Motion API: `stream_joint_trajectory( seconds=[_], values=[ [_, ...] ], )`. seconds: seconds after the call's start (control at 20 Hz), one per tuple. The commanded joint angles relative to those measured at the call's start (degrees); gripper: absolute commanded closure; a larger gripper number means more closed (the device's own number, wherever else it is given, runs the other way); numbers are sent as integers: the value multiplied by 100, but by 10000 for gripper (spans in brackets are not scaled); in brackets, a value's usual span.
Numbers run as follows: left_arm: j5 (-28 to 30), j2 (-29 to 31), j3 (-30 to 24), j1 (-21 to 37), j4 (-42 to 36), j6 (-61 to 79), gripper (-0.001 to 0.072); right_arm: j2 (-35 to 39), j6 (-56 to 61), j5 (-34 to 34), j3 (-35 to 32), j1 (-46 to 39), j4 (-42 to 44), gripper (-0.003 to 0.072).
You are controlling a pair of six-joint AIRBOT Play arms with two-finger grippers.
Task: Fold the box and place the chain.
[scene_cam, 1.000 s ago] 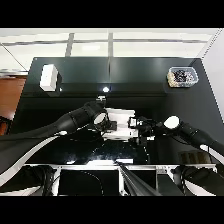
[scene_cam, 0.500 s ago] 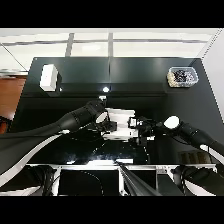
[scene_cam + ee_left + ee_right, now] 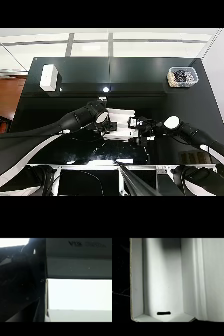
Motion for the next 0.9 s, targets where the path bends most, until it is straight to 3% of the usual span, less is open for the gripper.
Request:
stream_joint_trajectory(
  seconds=[0.0, 0.15, 0.2, 0.45, 0.85],
  values=[
    [2, -4, 2, -4, -9, 4, 432, 2, 2, 0, 4, -2, 2, 289],
    [-31, -4, 2, -9, -28, 4, 439, 0, 2, 0, 4, -2, 0, 290],
    [-39, -4, 2, -9, -33, 4, 500, 0, 2, 0, 4, -2, 0, 289],
    [-11, -4, 7, -109, -20, 7, 646, 2, 2, 0, 4, -2, 0, 289],
    [-44, -4, 9, -114, -7, 7, 642, 0, 2, 0, 4, -2, 0, 289]
  ],
)
